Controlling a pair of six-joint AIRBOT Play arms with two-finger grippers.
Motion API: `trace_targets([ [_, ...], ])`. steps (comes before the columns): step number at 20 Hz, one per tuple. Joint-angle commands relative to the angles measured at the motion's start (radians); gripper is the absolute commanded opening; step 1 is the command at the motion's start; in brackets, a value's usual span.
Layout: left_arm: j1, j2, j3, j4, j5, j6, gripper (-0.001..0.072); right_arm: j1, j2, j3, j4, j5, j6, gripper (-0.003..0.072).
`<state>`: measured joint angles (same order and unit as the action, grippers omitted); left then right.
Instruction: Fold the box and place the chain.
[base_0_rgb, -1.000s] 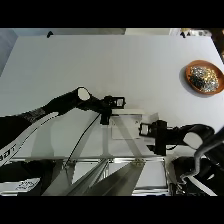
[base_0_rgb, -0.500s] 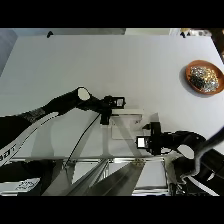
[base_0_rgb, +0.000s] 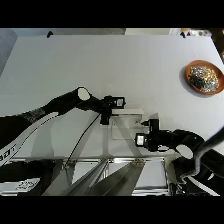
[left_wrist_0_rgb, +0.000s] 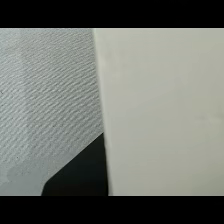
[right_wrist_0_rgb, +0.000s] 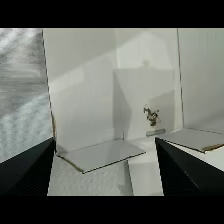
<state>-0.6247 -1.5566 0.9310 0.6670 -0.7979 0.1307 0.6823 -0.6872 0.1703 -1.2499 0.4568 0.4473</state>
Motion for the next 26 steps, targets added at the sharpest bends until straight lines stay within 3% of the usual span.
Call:
trace_targets([
  [1, 0.000, 0.000, 0.000, 0.000, 0.000, 0.000, 0.0012, 0.001, -0.006, 0.001, -0.003, -0.034, -0.001, 0.0689],
  [6, 0.000, 0.000, 0.000, 0.000, 0.000, 0.000, 0.0012, -0.085, 0.018, 0.042, 0.004, 0.026, -0.002, 0.0688],
  [9, 0.000, 0.000, 0.000, 0.000, 0.000, 0.000, 0.0012, -0.153, 0.018, 0.067, 0.155, 0.051, -0.005, 0.0688],
  [12, 0.000, 0.000, 0.000, 0.000, -0.001, 0.000, 0.0012, -0.183, 0.013, 0.067, 0.168, 0.058, -0.022, 0.0688],
  [18, 0.000, 0.000, 0.000, 0.000, 0.000, 0.000, 0.0012, -0.240, 0.009, 0.068, 0.288, 0.059, -0.169, 0.0688],
  [22, 0.000, 0.000, 0.000, 0.000, -0.001, 0.000, 0.0012, -0.242, -0.021, 0.071, 0.293, 0.053, -0.179, 0.0687],
  [26, 0.000, 0.000, 0.000, 0.000, -0.002, 0.000, 0.0012, -0.242, -0.088, 0.107, 0.314, 0.052, -0.320, 0.0687],
])
